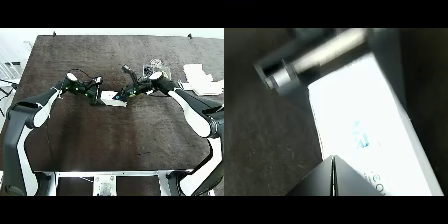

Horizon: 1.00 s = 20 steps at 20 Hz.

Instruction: Fold the box and place the chain.

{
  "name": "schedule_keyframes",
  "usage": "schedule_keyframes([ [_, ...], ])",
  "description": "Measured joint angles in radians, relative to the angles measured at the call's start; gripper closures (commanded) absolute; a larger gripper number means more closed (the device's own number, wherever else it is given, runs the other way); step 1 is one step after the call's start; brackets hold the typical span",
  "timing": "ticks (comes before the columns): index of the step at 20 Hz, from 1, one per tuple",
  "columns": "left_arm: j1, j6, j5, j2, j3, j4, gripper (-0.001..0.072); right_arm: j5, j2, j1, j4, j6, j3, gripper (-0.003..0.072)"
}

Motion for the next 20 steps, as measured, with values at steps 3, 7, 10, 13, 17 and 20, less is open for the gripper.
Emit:
schedule_keyframes([
  [3,0.0,0.001,0.0,0.0,0.0,0.0,0.0253,-0.024,-0.004,0.013,-0.07,0.056,0.001,0.0668],
  [7,0.0,-0.001,-0.001,0.0,0.0,0.0,0.0252,-0.05,0.08,0.002,-0.064,0.038,-0.001,0.0668],
  [10,0.0,-0.001,-0.001,0.0,0.0,-0.001,0.0252,-0.045,0.213,-0.013,-0.005,0.029,-0.006,0.0668],
  [13,0.0,0.0,-0.002,0.0,0.0,-0.008,0.0252,-0.056,0.372,-0.039,0.016,0.063,-0.052,0.0668],
  [17,0.0,0.0,-0.002,0.0,0.0,-0.016,0.0252,-0.101,0.577,-0.077,0.012,0.105,-0.219,0.0668],
  [20,0.001,0.0,-0.002,0.0,0.0,-0.022,0.0324,-0.185,0.721,-0.11,0.01,0.114,-0.412,0.0667],
])
